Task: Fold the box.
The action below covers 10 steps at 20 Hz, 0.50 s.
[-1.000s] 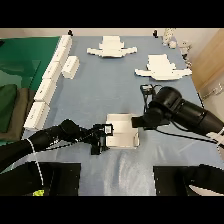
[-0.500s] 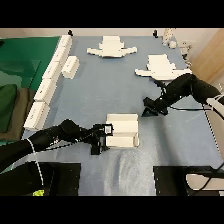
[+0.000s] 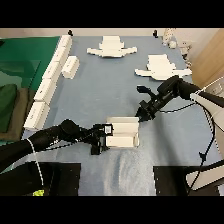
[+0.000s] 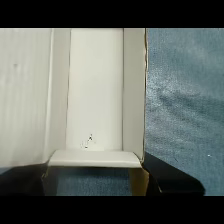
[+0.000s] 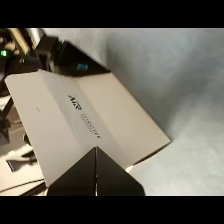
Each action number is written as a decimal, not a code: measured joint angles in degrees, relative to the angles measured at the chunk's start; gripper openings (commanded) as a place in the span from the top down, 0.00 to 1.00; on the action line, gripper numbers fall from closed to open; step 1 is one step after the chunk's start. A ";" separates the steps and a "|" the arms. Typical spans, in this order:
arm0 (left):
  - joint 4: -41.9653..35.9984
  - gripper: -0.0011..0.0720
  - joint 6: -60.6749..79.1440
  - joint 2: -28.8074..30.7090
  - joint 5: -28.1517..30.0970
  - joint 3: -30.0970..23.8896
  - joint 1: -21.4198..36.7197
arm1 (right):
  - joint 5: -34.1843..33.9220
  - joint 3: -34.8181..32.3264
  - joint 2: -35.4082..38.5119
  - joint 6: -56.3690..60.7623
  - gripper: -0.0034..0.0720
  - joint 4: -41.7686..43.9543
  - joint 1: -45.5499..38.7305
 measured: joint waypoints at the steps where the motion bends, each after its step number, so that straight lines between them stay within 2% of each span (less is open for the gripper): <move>1: 0.00 0.36 0.00 0.00 0.00 0.00 0.00 | -0.46 0.02 0.52 -0.63 0.95 -0.39 0.90; 5: 0.00 0.36 0.00 0.00 0.02 0.00 0.00 | 2.32 -1.73 4.87 -2.36 0.95 -4.52 4.74; 10: 0.00 0.36 0.02 0.00 0.00 0.00 0.00 | 16.06 -8.83 15.37 -6.14 0.95 -10.40 12.96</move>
